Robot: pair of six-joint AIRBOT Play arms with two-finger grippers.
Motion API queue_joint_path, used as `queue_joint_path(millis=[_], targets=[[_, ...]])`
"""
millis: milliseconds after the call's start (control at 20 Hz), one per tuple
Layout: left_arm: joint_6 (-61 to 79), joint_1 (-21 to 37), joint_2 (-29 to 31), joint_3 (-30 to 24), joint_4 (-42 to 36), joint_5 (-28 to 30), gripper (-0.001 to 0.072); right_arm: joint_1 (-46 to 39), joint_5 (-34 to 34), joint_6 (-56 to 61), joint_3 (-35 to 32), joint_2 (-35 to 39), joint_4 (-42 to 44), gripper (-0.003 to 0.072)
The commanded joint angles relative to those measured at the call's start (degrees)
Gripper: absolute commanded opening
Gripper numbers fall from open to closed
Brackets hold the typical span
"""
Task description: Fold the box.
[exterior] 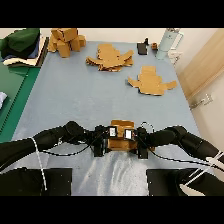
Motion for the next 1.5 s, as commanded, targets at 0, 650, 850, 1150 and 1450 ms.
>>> queue_joint_path(millis=[0,650,850,1150,1450], targets=[[0.02,-0.02,0.0,0.02,0.07,-0.02,0.0506,0.02,0.02,0.02,-0.02,0.04,0.02,0.0538],[0.02,-0.02,0.0,0.02,0.07,-0.02,0.0507,-0.02,-3.41,7.32,2.62,3.8,-7.93,0.072],[0.02,-0.02,0.0,0.02,0.07,-0.02,0.0506,0.0,-16.81,16.46,3.76,10.34,-12.61,0.072],[0.02,-0.02,0.0,0.02,0.07,-0.02,0.0506,0.02,-20.9,62.97,3.61,19.65,-9.84,0.0677],[0.02,-0.02,0.0,0.02,0.07,0.0,0.0507,0.09,-18.62,101.22,2.4,19.08,-8.66,0.0661]])
